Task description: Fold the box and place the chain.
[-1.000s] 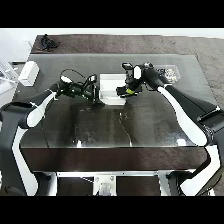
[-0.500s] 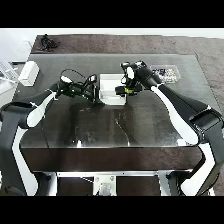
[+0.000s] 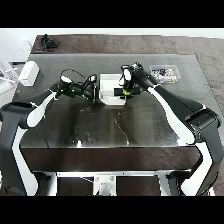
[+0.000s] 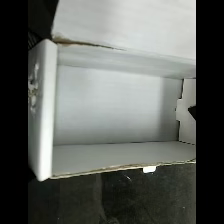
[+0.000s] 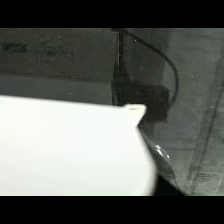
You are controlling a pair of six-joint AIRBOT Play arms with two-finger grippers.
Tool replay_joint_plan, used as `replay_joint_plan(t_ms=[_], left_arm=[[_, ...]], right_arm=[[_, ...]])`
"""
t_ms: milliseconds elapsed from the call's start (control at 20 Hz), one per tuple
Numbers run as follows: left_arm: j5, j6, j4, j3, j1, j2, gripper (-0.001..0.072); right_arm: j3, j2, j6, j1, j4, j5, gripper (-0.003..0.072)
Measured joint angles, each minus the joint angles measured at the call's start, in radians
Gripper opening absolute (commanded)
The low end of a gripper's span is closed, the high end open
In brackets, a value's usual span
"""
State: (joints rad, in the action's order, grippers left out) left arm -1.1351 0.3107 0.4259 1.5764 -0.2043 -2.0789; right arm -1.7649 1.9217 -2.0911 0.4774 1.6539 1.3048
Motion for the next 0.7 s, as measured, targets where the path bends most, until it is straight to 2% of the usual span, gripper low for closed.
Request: replay_joint_plan(t_ms=[150, 400, 450, 550, 600, 700], left_arm=[[0.000, 0.000, 0.000, 0.000, 0.000, 0.000, 0.0371], [0.001, 0.000, 0.000, 0.000, 0.000, 0.000, 0.0371], [0.001, 0.000, 0.000, 0.000, 0.000, 0.000, 0.0371], [0.001, 0.000, 0.000, 0.000, 0.000, 0.000, 0.0371], [0.001, 0.000, 0.000, 0.000, 0.000, 0.000, 0.0371], [0.001, 0.000, 0.000, 0.000, 0.000, 0.000, 0.0371]], right_arm=[[0.000, 0.002, -0.019, 0.002, -0.004, -0.001, 0.0025], [-0.001, 0.003, -0.027, 0.002, -0.013, -0.008, 0.0013], [-0.001, 0.003, -0.027, 0.002, -0.014, -0.008, 0.0066], [-0.001, 0.004, -0.027, 0.002, -0.021, -0.014, 0.0352], [-0.001, 0.003, -0.027, 0.003, -0.027, -0.014, 0.0377], [-0.005, -0.008, -0.027, 0.002, -0.024, -0.014, 0.0377]])
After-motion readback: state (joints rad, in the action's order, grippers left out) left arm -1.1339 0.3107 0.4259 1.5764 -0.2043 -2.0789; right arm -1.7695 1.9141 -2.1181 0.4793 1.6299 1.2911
